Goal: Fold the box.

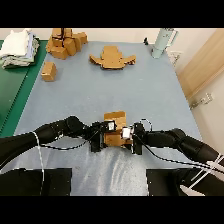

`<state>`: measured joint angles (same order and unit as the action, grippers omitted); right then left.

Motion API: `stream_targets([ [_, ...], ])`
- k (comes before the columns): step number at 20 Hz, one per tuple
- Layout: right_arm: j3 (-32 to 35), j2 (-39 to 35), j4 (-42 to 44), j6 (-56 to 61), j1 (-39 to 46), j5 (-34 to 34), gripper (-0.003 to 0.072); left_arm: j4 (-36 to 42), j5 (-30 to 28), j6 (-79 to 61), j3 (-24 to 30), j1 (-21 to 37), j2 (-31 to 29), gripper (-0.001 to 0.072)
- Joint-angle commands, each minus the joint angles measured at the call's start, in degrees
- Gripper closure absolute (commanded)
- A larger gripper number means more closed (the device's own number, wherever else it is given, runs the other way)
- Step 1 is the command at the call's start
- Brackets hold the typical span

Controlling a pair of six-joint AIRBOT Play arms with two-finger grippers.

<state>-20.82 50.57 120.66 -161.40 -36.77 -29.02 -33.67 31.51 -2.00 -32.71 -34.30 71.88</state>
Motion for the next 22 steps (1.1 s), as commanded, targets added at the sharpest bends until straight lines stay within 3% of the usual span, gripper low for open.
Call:
stream_targets([
  [1,0.04,0.15,0.0,-0.09,-0.11,0.04,0.0056,0.02,0.0,0.02,0.02,0.02,0.02,0.0186],
  [2,0.04,0.02,-0.02,-0.02,-0.09,-0.26,0.0123,0.02,0.0,0.02,0.02,0.02,0.02,0.0186],
  [3,0.0,-0.52,-0.37,0.66,-0.07,-1.4,0.0331,0.02,0.0,0.02,0.02,0.02,0.02,0.0186],
  [4,-0.28,-1.49,-2.4,3.67,0.04,-3.39,0.0479,0.02,0.0,0.02,0.02,0.02,0.02,0.0186],
  [6,-1.57,-4.31,-13.79,20.09,0.04,-9.11,0.0671,0.02,0.0,0.02,0.02,0.02,0.02,0.0186],
  [11,-7.04,-14.91,-55.1,80.85,0.07,-26.49,0.0681,0.02,0.0,0.02,0.02,0.02,0.02,0.0186],
  [13,-6.95,-17.73,-61.77,98.92,1.92,-30.56,0.0681,0.02,0.0,0.02,0.02,0.02,0.02,0.0186],
  [14,-6.54,-17.73,-60.19,103.23,3.85,-31.47,0.0681,0.02,-0.02,0.02,0.02,0.02,0.02,0.0186],
  [17,-3.54,-13.25,-45.0,104.17,9.14,-29.73,0.0681,0.02,0.0,0.02,0.02,0.02,0.02,0.0186],
  [22,-2.19,-3.74,-17.44,85.22,9.38,-16.41,0.0681,0.02,0.0,0.02,0.02,0.02,0.02,0.0186],
])
